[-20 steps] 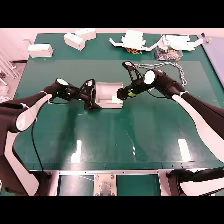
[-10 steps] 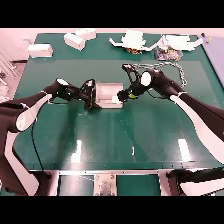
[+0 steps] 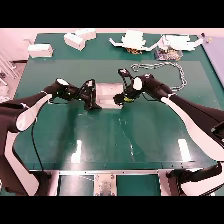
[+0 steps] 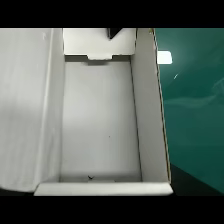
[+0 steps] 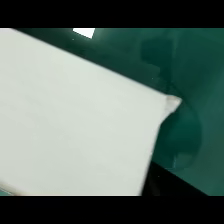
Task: Fold the box and place the chain.
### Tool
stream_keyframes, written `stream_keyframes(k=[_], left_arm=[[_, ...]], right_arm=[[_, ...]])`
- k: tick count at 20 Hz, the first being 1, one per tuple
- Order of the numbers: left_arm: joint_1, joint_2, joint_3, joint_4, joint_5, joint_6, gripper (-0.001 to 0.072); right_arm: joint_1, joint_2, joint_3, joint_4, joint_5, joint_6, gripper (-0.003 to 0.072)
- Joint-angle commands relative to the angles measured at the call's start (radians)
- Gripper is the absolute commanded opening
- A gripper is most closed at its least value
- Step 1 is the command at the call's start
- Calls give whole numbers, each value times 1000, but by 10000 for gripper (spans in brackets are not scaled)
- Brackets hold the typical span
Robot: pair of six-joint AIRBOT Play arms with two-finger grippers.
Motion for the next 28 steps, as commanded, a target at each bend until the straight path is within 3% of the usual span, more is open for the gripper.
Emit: stream_keyframes(k=[1, 10, 19, 28], left_arm=[[1, 0, 1, -1, 2, -1, 490], [1, 0, 1, -1, 2, -1, 490], [1, 0, 1, -1, 3, -1, 490], [1, 0, 1, -1, 2, -1, 490]], right_arm=[[12, -11, 21, -76, 1, 58, 450], [13, -28, 47, -135, 9, 133, 436], [54, -95, 139, -164, 97, 155, 345], [55, -95, 152, -182, 149, 215, 253]])
